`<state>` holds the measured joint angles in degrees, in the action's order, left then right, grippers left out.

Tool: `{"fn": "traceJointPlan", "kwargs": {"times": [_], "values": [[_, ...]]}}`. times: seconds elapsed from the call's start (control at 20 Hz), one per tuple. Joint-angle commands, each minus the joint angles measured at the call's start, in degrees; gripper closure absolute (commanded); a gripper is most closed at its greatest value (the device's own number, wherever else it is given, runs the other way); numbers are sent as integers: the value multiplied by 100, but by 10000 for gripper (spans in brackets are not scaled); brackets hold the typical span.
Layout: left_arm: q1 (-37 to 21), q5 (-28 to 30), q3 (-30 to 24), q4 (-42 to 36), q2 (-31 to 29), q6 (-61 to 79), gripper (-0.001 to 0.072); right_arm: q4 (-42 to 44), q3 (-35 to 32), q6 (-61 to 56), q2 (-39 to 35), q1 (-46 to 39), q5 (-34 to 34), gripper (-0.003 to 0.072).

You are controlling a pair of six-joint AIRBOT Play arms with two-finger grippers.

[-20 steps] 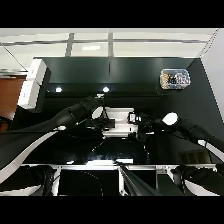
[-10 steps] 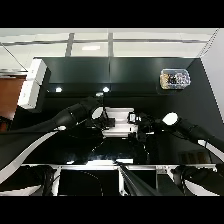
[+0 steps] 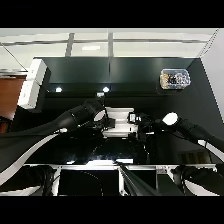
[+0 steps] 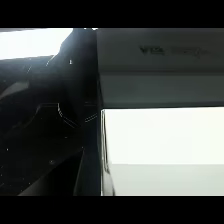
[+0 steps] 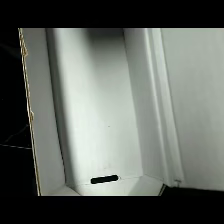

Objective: Fold the box and place the chain.

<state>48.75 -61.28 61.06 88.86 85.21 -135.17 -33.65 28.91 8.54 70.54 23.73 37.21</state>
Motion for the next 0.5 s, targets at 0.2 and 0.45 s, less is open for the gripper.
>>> {"fn": "traceJointPlan", "kwargs": {"times": [0.2, 0.45], "values": [[22, 105, 9, -114, 83, -28, 486, 0, 2, 0, -4, 2, 4, 202], [20, 101, 9, -129, 109, -24, 555, 0, 2, -2, -4, 2, 4, 202]]}}
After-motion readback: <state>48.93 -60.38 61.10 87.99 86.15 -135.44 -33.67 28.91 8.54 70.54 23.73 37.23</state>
